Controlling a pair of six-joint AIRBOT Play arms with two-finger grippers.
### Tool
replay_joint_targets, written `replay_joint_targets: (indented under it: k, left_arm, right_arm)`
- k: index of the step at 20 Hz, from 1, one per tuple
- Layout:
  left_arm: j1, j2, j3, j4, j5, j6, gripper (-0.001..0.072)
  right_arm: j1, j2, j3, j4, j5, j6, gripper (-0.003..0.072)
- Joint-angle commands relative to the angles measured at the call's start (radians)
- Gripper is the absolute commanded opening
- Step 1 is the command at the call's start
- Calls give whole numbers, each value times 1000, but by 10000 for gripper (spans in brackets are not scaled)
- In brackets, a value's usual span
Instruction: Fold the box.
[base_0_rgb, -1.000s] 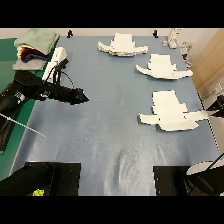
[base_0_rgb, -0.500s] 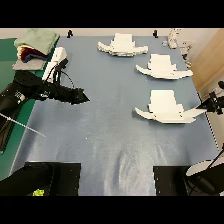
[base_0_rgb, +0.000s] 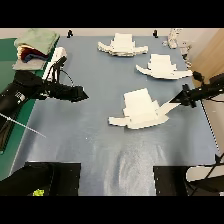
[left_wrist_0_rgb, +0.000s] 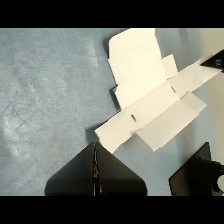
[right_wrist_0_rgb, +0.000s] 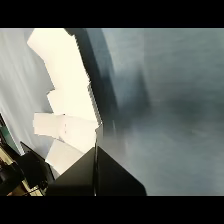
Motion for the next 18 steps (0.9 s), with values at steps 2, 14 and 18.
replay_joint_targets:
  k: [2, 14, 18]
  left_arm:
    - [2, 50, -4, 48, -93, 0, 11]
    - [25, 195, -138, 97, -261, -10, 15]
    - [25, 195, -138, 97, -271, -21, 416]
  right_arm:
    - [243, 291, -349, -10, 251, 135, 0]
    - [415, 332, -475, -102, 305, 201, 223]
    - [416, 220, -417, -100, 217, 105, 54]
